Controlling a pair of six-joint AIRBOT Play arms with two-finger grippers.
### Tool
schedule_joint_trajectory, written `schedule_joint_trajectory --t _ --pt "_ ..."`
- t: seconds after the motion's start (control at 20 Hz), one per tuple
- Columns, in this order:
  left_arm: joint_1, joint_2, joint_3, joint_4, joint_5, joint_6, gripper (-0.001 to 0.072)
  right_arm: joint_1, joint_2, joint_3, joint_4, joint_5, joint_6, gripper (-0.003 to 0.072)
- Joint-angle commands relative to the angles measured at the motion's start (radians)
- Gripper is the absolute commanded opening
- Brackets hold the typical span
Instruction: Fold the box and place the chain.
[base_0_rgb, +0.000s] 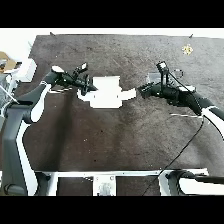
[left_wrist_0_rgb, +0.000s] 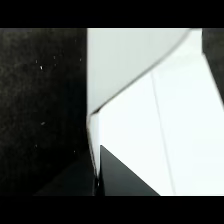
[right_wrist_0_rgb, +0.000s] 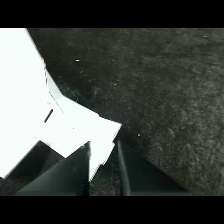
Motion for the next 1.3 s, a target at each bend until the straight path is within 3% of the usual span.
schedule_joint_trajectory --t 0.0,0.1,0.2,0.4,0.45,0.5,0.7,0.95,1.1,1.25 --pt "-0.002 0.001 -0.051 -0.003 0.048 0.066 0.0002 0.004 0.001 0.001 0.000 -0.002 -0.047 0.0207" --pt "-0.002 0.001 -0.051 -0.002 0.045 0.066 0.0002 0.014 0.001 0.001 0.000 -0.002 -0.092 0.0209" --pt "-0.002 0.000 -0.051 0.000 0.044 0.066 0.0003 0.037 0.001 0.001 0.000 -0.003 -0.151 0.0471" --pt "0.001 0.001 -0.050 0.001 0.042 0.065 0.0009 0.073 0.001 0.001 0.000 0.014 -0.266 0.0477" --pt "0.001 0.001 -0.050 -0.001 0.043 0.065 0.0009 0.073 0.001 0.001 0.000 0.051 -0.312 0.0513" --pt "0.001 0.001 -0.050 -0.001 0.043 0.065 0.0009 0.073 0.001 0.001 -0.001 0.097 -0.363 0.0597" --pt "0.001 0.001 -0.050 -0.002 0.045 0.065 0.0009 0.080 -0.030 0.002 -0.003 0.226 -0.519 0.0598" --pt "0.001 0.001 -0.050 -0.002 0.045 0.065 0.0009 0.168 -0.140 0.117 -0.218 0.303 -0.473 0.0599" --pt "0.001 0.001 -0.050 -0.002 0.045 0.065 0.0009 0.248 -0.194 0.198 -0.348 0.264 -0.383 0.0673" --pt "0.001 0.001 -0.050 -0.003 0.045 0.065 0.0009 0.290 -0.210 0.204 -0.424 0.182 -0.340 0.0683"
